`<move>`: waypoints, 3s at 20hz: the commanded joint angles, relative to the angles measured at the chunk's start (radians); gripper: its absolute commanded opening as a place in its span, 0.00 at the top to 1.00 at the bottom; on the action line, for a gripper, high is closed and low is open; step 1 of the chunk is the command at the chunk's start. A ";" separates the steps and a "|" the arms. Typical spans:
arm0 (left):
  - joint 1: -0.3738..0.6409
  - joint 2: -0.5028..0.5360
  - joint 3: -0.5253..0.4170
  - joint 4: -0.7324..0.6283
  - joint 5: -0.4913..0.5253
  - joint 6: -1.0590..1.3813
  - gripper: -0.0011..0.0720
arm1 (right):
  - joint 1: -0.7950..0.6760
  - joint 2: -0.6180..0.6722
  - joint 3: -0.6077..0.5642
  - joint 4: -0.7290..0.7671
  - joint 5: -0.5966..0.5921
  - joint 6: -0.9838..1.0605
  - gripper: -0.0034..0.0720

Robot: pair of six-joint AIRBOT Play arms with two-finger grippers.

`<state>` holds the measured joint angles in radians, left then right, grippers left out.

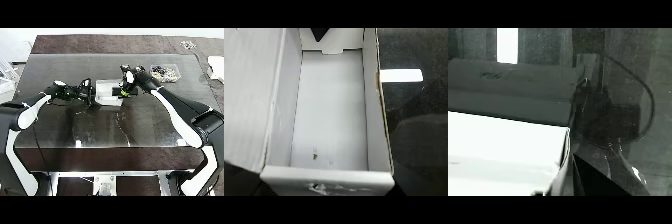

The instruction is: Fold the box and place the chain.

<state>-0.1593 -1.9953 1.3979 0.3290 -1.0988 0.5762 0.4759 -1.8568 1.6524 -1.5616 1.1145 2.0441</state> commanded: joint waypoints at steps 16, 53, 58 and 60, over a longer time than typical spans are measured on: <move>0.000 0.001 0.000 0.001 0.001 0.000 0.31 | 0.000 0.130 0.013 -0.057 -0.014 -0.027 0.35; 0.000 0.001 0.000 0.001 0.008 0.001 0.31 | -0.589 -0.152 0.230 0.287 -0.192 -0.661 0.45; 0.000 0.001 0.000 0.001 0.007 0.001 0.31 | -0.589 -0.164 0.231 0.285 -0.171 -0.661 0.60; 0.000 0.001 0.000 0.000 0.007 0.001 0.31 | -0.589 -0.164 0.231 0.278 -0.171 -0.661 0.72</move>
<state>-0.1600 -1.9949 1.3972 0.3298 -1.0924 0.5766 -0.1139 -2.0178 1.8824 -1.2774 0.9310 1.3823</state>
